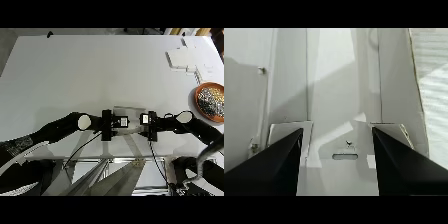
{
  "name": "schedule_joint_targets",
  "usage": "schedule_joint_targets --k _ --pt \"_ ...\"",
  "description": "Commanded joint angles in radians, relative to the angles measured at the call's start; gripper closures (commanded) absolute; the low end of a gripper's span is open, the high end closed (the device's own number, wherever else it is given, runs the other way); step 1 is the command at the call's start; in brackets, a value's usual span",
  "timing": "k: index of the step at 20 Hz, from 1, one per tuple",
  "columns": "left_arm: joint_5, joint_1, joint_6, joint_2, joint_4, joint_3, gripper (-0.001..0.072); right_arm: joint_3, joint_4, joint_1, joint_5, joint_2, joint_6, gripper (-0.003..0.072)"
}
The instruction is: Fold the box and place the chain.
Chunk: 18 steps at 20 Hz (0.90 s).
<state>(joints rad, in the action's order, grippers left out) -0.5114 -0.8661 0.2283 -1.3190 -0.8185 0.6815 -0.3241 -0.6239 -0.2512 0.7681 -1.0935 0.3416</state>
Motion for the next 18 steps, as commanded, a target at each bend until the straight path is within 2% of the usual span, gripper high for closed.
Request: schedule_joint_targets --k 1,3,5,6,8,10,12,13,15,18 --pt "-0.034 0.007 0.026 0.043 -0.006 0.0 0.0267 0.0 0.0 0.0 0.002 0.001 0.0 0.0346" --pt "-0.067 0.019 0.062 0.091 -0.015 0.0 0.0445 0.0 0.0 0.0 0.002 0.001 0.0 0.0346" --pt "-0.103 0.04 0.17 0.146 -0.063 0.0 0.0486 0.0 0.0 0.0 0.002 0.001 0.0 0.0346" --pt "-0.122 0.055 0.256 0.18 -0.1 0.0 0.0574 0.0 0.0 0.0 0.002 0.001 0.0 0.0346" --pt "-0.172 0.095 0.407 0.246 -0.174 0.0 0.0637 0.0 0.0 0.0 0.002 0.001 0.0 0.0346" --pt "-0.24 0.149 0.585 0.315 -0.251 0.0 0.0642 0.0 0.0 0.0 0.002 0.001 0.0 0.0346" --pt "-0.306 0.208 0.795 0.364 -0.318 0.0 0.0704 0.0 0.0 0.0 0.002 0.001 0.0 0.0346" --pt "-0.34 0.239 0.907 0.376 -0.35 -0.001 0.0704 0.0 0.0 0.0 0.002 0.001 0.0 0.0346" --pt "-0.399 0.299 1.12 0.37 -0.381 -0.005 0.0704 0.0 0.0 0.0 0.002 0.001 0.0 0.0346" --pt "-0.395 0.341 1.332 0.319 -0.364 -0.037 0.0704 0.0 0.0 0.0 0.002 0.001 0.0 0.0346"
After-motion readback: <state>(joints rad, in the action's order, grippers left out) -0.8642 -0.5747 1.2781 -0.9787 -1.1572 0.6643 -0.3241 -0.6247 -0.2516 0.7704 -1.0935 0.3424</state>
